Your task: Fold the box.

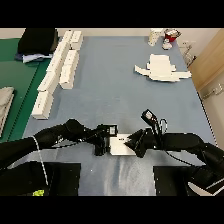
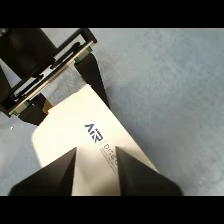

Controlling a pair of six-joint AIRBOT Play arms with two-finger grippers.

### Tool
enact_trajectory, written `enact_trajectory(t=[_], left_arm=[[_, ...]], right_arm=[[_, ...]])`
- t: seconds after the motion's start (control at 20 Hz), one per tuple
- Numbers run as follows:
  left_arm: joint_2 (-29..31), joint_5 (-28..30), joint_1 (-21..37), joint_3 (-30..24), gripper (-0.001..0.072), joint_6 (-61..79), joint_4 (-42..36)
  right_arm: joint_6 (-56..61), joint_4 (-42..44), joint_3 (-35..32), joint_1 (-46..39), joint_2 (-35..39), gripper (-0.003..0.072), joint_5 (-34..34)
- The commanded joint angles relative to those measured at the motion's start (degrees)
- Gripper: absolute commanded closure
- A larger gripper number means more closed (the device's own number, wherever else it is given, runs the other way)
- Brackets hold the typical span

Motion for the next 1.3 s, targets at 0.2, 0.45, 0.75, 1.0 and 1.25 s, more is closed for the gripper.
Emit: enact_trajectory(t=[0.2,0.45,0.75,1.0,1.25], left_arm=[[0.0,0.0,0.0,0.1,0.0225,0.0,0.0],[0.0,0.0,0.0,0.1,0.0225,0.0,0.0],[0.0,0.0,0.0,0.1,0.0225,0.0,0.0],[0.0,0.0,0.0,0.1,0.0225,0.0,0.0],[0.0,0.0,0.0,0.1,0.0225,0.0,0.0]], right_arm=[[-4.9,-14.1,10.1,0.5,0.2,0.0158,-8.3],[-6.4,-27.3,10.8,7.9,0.1,0.0158,-8.3],[-6.4,-37.1,5.7,17.0,0.1,0.0157,10.7],[-6.4,-37.1,4.3,19.8,-0.2,0.0158,10.9],[-7.0,-37.4,4.0,19.8,-3.5,0.0158,10.9]])
